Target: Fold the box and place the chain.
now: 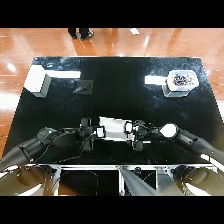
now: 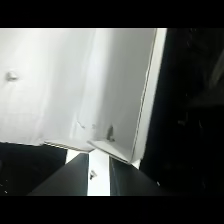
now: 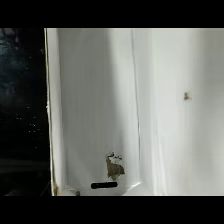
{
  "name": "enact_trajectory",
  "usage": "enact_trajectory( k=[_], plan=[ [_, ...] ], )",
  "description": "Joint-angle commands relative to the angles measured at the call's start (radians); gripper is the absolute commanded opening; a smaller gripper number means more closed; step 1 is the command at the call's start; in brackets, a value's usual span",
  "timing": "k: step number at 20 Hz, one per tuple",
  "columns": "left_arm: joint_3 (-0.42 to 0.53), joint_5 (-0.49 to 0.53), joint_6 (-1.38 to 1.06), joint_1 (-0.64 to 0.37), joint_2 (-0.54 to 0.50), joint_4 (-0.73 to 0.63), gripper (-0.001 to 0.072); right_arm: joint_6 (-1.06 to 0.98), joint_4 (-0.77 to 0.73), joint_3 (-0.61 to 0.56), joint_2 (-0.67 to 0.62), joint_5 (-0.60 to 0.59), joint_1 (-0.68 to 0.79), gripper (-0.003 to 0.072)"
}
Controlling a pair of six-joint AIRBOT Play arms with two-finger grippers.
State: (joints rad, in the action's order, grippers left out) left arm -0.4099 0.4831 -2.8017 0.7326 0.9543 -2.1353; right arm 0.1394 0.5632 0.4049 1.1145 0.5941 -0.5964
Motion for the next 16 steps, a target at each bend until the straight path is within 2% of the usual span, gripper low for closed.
enact_trajectory(
  k=[1, 16],
  plan=[
    [-0.001, -0.022, 0.028, 0.003, 0.001, -0.031, 0.0186, 0.000, -0.001, 0.000, 0.001, 0.004, 0.000, 0.0608],
    [-0.001, -0.029, 0.028, 0.003, 0.023, -0.031, 0.0190, 0.000, -0.002, 0.000, 0.001, 0.004, 0.000, 0.0608]
  ],
)
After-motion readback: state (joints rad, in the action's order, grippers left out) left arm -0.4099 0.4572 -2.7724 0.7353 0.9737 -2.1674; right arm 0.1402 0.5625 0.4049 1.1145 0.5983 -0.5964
